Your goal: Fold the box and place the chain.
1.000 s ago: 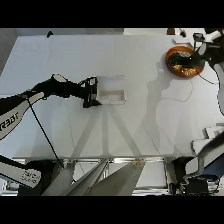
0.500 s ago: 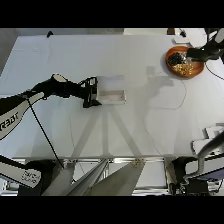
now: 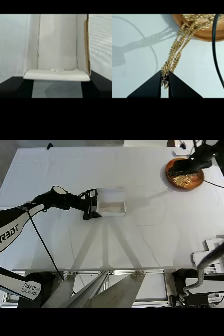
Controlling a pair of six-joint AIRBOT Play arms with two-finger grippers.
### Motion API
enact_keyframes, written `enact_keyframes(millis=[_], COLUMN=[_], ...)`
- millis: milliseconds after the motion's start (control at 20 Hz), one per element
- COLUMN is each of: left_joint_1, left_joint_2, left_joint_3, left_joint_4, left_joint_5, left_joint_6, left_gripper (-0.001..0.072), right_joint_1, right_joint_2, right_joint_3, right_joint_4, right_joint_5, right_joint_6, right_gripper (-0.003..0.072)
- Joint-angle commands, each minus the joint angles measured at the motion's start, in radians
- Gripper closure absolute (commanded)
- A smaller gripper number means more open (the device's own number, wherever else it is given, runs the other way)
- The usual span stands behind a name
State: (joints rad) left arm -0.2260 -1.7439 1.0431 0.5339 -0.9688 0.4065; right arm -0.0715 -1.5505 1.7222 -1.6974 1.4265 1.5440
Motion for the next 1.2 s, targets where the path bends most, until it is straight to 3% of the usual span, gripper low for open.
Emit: enact_keyframes(millis=[0,600,1150], left_joint_1=[0.0,0.0,0.0], left_joint_2=[0.0,0.0,0.0], left_joint_3=[0.0,0.0,0.0], left_joint_4=[0.0,0.0,0.0], left_joint_5=[0.0,0.0,0.0], left_joint_6=[0.0,0.0,0.0], left_gripper=[0.0314,0.0314,0.0314], right_joint_1=[0.125,0.47,0.677], right_joint_2=[0.016,0.015,0.005], right_joint_3=[0.0,0.0,0.0], right_joint_4=[0.0,0.073,0.183], right_joint_5=[0.037,-0.032,-0.22], right_joint_6=[-0.006,-0.004,-0.01], right_gripper=[0.068,0.0679,0.0681])
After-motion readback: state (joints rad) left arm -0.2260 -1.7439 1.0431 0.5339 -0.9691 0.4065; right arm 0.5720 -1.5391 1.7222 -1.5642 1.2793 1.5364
